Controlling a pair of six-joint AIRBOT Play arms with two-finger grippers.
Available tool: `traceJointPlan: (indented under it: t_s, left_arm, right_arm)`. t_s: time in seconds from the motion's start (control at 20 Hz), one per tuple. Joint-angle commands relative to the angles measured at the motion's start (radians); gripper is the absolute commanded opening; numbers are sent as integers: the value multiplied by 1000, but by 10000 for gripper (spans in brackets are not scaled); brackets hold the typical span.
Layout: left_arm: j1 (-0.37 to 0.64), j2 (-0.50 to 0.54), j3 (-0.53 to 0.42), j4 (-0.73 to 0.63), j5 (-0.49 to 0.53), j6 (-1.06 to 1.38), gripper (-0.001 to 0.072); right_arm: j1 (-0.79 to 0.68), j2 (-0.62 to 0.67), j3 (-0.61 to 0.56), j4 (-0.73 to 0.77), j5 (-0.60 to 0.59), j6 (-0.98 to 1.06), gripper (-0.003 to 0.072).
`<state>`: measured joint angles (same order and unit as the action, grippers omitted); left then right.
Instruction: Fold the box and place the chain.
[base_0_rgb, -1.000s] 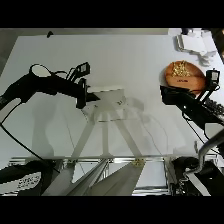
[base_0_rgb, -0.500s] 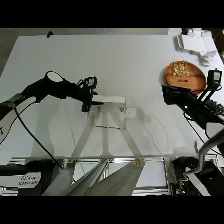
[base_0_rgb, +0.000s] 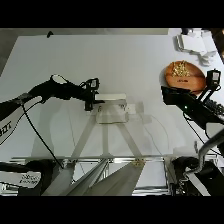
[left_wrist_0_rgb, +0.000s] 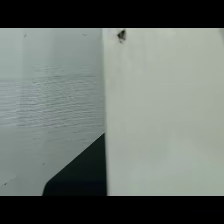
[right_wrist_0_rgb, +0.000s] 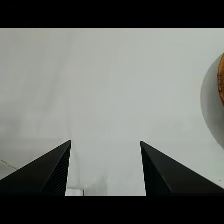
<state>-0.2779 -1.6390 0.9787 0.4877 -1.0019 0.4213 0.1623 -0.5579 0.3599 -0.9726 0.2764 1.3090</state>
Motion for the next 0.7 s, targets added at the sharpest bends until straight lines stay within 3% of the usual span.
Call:
traceJointPlan:
  t_s: [0.0,0.2,0.5,0.65]
  left_arm:
    - [0,-3,0,0,29,5,5]
    - [0,-3,0,0,19,5,8]
    - [0,-3,0,0,-69,5,7]
    - [0,-3,0,1,-72,5,7]
  right_arm:
    - [0,0,1,0,10,0,481]
    - [0,0,1,0,27,0,481]
    - [0,0,1,1,198,-128,481]
    - [0,0,1,1,225,-148,481]
